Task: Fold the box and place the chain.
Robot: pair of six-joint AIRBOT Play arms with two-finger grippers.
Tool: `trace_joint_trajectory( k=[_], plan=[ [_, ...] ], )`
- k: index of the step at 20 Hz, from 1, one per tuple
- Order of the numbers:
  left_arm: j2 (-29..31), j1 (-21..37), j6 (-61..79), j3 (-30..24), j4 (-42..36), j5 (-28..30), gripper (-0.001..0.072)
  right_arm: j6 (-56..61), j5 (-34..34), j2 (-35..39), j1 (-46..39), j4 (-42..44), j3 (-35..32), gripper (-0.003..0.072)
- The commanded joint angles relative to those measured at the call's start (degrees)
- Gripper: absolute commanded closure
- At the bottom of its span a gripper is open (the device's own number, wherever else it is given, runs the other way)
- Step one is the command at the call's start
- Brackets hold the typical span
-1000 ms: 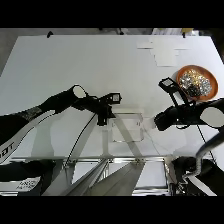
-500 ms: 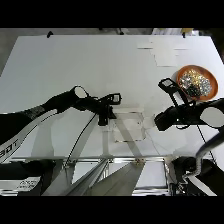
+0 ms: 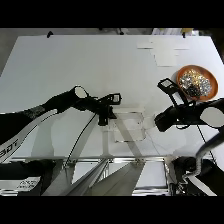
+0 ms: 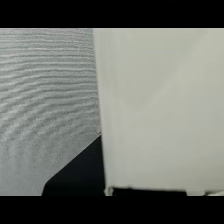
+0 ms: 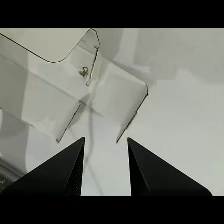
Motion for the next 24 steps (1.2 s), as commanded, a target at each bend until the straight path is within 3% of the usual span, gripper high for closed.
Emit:
trace_joint_trajectory(
  k=[1,5,7,8,11,18,19,21,22,24],
  plan=[
    [0.00,-0.02,0.00,0.00,0.11,0.02,0.0700,-1.09,0.02,0.04,0.04,0.07,0.00,0.0385],
    [0.00,-0.02,0.00,0.00,0.13,0.02,0.0700,-10.08,0.35,0.04,0.04,2.03,0.00,0.0411],
    [0.02,-0.02,0.00,0.00,0.11,0.02,0.0700,-18.67,0.90,0.04,0.04,6.01,-0.61,0.0601],
    [0.02,-0.02,0.00,0.00,0.11,0.00,0.0700,-23.74,0.87,0.02,0.04,8.85,-1.46,0.0658],
    [0.02,-0.02,0.00,0.00,0.11,0.02,0.0700,-38.51,-1.27,-0.04,0.57,15.72,-5.86,0.0666],
    [0.00,-0.02,0.00,0.00,0.11,-0.02,0.0700,-54.93,-7.48,-0.07,4.31,14.82,-14.67,0.0664],
    [0.02,-0.04,0.00,0.00,0.09,-0.15,0.0700,-56.65,-10.27,0.02,4.81,14.84,-16.11,0.0615],
    [0.02,-0.02,0.00,0.00,0.11,-0.20,0.0700,-59.28,-15.85,0.07,7.06,14.82,-18.97,0.0193],
    [0.02,-0.04,0.00,0.00,0.11,-0.24,0.0700,-60.35,-18.01,0.13,8.63,14.80,-20.09,0.0129],
    [0.00,-0.02,0.00,0.00,0.11,-0.39,0.0700,-62.29,-22.82,0.28,11.67,14.64,-22.03,0.0129]
  ],
)
